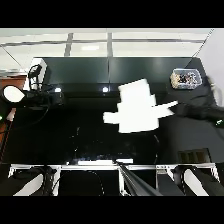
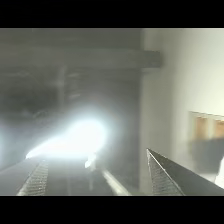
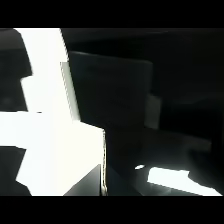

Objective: Fold the box and place the chain.

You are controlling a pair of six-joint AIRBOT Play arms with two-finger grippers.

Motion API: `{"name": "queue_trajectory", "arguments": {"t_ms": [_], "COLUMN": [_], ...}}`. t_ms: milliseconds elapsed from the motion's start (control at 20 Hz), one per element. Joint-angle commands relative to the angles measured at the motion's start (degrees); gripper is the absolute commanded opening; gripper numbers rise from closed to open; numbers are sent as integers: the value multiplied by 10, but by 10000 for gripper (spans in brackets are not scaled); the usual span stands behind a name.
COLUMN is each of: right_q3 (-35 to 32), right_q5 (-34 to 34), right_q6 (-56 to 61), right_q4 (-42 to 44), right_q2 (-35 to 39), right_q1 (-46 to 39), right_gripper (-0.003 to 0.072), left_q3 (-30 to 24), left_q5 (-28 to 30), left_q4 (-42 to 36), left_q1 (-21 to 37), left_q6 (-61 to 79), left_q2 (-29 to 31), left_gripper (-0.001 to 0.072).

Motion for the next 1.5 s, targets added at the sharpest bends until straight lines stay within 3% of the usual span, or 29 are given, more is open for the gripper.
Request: {"name": "queue_trajectory", "arguments": {"t_ms": [0,100,200,400,500,850,1100,1200,1250,1350,1450], "right_q3": [-109,-143,-155,-158,-158,-158,-158,-158,-158,-158,-158], "right_q5": [-186,-248,-265,-265,-265,-262,-262,-262,-262,-261,-258], "right_q6": [10,11,19,20,21,21,21,21,21,21,21], "right_q4": [73,91,90,90,90,90,90,89,89,89,85], "right_q2": [54,54,54,54,54,54,54,54,54,54,54], "right_q1": [162,227,264,275,275,275,275,275,275,275,275], "right_gripper": [8,9,9,9,9,9,9,9,9,9,9], "left_q3": [0,0,0,3,9,89,153,175,184,202,212], "left_q5": [30,37,20,-67,-107,-250,-349,-350,-351,-353,-352], "left_q4": [-93,-116,-199,-409,-461,-473,-415,-388,-378,-359,-358], "left_q1": [-44,-73,-88,-79,-80,-89,-94,-110,-117,-130,-137], "left_q6": [76,79,122,306,385,501,515,515,515,515,515], "left_q2": [-17,-40,-80,-180,-225,-348,-404,-419,-424,-435,-445], "left_gripper": [707,707,707,707,707,706,681,594,593,414,295]}}
